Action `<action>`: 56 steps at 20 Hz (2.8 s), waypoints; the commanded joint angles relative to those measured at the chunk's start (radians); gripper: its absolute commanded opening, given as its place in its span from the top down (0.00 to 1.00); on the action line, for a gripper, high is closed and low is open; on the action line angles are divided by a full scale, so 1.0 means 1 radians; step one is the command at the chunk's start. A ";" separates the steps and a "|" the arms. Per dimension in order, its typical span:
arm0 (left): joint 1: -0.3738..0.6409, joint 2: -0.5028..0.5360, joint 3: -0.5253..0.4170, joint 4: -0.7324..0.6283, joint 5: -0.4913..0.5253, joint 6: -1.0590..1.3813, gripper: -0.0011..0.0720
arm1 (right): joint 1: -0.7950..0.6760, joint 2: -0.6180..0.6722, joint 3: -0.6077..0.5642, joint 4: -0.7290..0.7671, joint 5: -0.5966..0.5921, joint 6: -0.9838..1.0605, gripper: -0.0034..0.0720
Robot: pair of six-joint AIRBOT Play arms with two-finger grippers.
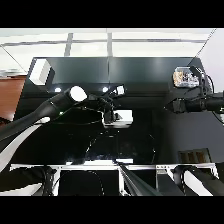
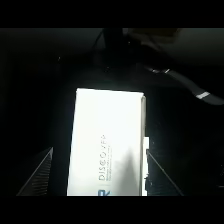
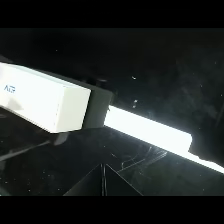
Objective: Fold the box and place the chain.
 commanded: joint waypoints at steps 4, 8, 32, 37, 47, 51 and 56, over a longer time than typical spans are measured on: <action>-0.010 -0.061 0.031 -0.007 -0.021 -0.045 0.00 | -0.002 0.002 -0.027 0.003 -0.043 -0.020 0.94; -0.010 -0.068 0.031 0.040 -0.070 -0.060 0.01 | -0.002 0.002 -0.027 0.003 -0.055 -0.024 0.94; -0.067 -0.131 0.033 0.154 -0.004 -0.071 0.01 | -0.002 0.002 -0.029 0.006 -0.061 -0.030 0.94; -0.105 -0.121 0.114 0.434 -0.056 -0.366 0.62 | -0.002 0.002 -0.029 0.006 -0.073 -0.030 0.94; 0.617 0.063 0.180 0.741 -0.485 -1.039 0.61 | -0.002 0.002 -0.030 0.006 -0.091 -0.009 0.94; 0.971 0.057 0.167 0.684 -0.457 -1.064 0.61 | -0.002 0.002 -0.030 0.007 -0.097 0.008 0.94; 1.103 -0.002 0.167 0.609 -0.261 -0.921 0.60 | -0.002 0.002 -0.030 0.015 -0.141 0.033 0.94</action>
